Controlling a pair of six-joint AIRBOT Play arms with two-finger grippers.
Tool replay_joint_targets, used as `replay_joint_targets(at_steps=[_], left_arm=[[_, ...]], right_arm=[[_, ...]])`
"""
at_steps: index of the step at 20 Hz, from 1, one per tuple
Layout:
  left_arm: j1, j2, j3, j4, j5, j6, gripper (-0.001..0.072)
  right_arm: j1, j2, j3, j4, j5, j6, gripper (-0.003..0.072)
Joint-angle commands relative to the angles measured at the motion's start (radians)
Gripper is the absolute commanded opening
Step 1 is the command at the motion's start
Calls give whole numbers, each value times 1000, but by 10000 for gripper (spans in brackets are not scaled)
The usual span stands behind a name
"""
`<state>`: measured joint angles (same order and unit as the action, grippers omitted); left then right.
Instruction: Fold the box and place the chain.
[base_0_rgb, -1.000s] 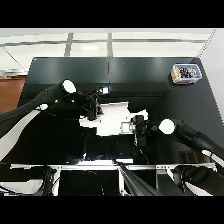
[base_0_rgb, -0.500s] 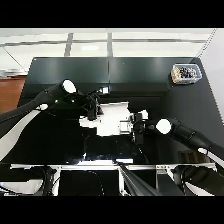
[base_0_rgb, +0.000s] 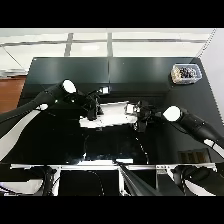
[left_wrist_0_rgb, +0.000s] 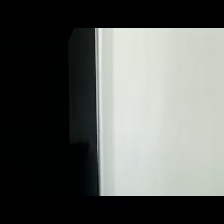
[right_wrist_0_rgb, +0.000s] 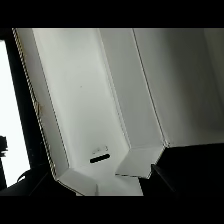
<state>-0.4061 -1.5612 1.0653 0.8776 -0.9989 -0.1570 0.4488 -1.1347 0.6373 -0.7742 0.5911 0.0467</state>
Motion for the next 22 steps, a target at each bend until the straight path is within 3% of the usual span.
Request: replay_joint_targets(at_steps=[1,6,12,19,22], left_arm=[[0,0,0,1,1,0,27],[0,0,0,1,0,0,27],[0,0,23,4,-4,2,27],[-31,-10,37,84,-5,105,27],[-44,-10,37,109,-5,105,27]], right_arm=[[-23,-7,9,97,11,-54,705],[-75,-66,9,315,25,-244,706],[-164,-148,48,436,127,-396,706],[-158,-219,95,441,207,-422,705],[-118,-223,94,358,213,-401,706]])
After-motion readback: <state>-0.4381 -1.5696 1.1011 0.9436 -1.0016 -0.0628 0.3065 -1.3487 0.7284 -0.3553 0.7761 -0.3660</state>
